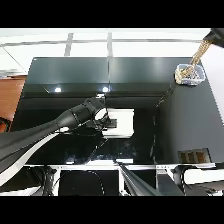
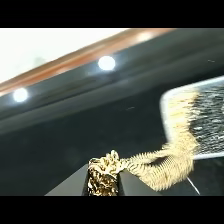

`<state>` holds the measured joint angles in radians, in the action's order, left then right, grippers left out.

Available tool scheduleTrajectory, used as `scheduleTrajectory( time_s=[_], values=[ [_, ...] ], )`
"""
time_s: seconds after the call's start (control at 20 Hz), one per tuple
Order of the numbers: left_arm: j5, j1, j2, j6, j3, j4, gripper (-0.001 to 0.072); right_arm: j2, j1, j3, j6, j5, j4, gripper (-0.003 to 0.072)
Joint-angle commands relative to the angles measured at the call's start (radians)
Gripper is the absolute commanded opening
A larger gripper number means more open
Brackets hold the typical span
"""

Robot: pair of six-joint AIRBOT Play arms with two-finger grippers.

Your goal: Fold the box and place the chain.

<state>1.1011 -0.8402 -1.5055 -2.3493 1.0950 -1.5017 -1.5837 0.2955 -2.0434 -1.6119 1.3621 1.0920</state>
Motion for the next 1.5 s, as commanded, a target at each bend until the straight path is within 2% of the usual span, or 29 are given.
scheduleTrajectory(
  time_s=[0.0, 0.15, 0.35, 0.5, 0.7, 1.05, 1.25, 1.45],
  values=[
    [-0.004, 0.0, 0.0, 0.0, 0.0, 0.0, 0.0027, 0.174, -0.015, 0.034, 0.086, 0.087, -0.122, 0.0013],
    [-0.004, 0.0, 0.0, 0.0, 0.0, 0.0, 0.0027, 0.318, -0.025, 0.123, 0.127, 0.083, -0.257, 0.0013],
    [-0.004, 0.0, 0.0, 0.0, 0.0, 0.0, 0.0027, 0.459, -0.093, 0.182, 0.128, 0.097, -0.265, 0.0013],
    [-0.004, 0.0, 0.0, 0.0, 0.0, 0.0, 0.0027, 0.544, -0.199, 0.231, 0.13, 0.123, -0.272, 0.0012],
    [-0.004, 0.0, 0.0, 0.0, 0.0, 0.0, 0.0027, 0.567, -0.348, 0.231, 0.13, 0.206, -0.272, 0.0013],
    [-0.004, 0.0, 0.0, 0.0, 0.0, 0.0, 0.0027, 0.563, -0.468, 0.238, 0.114, 0.228, -0.272, 0.0013],
    [-0.004, 0.0, 0.0, 0.0, 0.0, 0.0, 0.0027, 0.557, -0.563, 0.341, 0.105, 0.135, -0.272, 0.0013],
    [-0.005, 0.0, 0.0, 0.0, 0.0, -0.001, 0.0027, 0.556, -0.643, 0.533, 0.105, -0.002, -0.273, 0.0013]
  ],
)
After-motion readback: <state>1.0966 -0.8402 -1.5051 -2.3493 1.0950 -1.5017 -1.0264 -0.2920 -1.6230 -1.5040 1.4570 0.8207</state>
